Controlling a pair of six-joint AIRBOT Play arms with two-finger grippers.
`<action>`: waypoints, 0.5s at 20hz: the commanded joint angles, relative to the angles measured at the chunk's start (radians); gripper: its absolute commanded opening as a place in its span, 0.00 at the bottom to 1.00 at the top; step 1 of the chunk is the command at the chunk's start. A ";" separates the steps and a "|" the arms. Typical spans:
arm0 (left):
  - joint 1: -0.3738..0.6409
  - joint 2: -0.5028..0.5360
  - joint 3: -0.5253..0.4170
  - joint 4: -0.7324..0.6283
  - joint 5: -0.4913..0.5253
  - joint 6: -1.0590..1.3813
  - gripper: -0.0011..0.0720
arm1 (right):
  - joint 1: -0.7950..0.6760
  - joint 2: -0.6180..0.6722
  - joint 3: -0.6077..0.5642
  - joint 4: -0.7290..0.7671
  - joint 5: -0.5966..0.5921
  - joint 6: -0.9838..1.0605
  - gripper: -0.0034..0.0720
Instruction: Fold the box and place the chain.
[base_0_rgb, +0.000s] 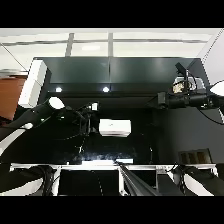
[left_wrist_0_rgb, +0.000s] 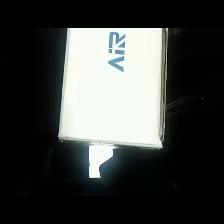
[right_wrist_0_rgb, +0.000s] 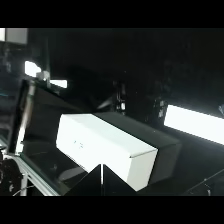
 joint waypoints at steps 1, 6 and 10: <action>0.007 0.095 0.005 0.126 -0.052 -0.112 0.99 | -0.007 0.002 0.001 -0.010 0.011 -0.001 0.08; 0.005 0.276 0.005 0.142 -0.076 -0.200 0.99 | -0.007 0.002 0.001 -0.011 0.009 -0.018 0.08; -0.096 0.284 0.017 0.069 0.060 -0.286 0.99 | -0.007 0.002 0.001 -0.011 -0.010 -0.026 0.08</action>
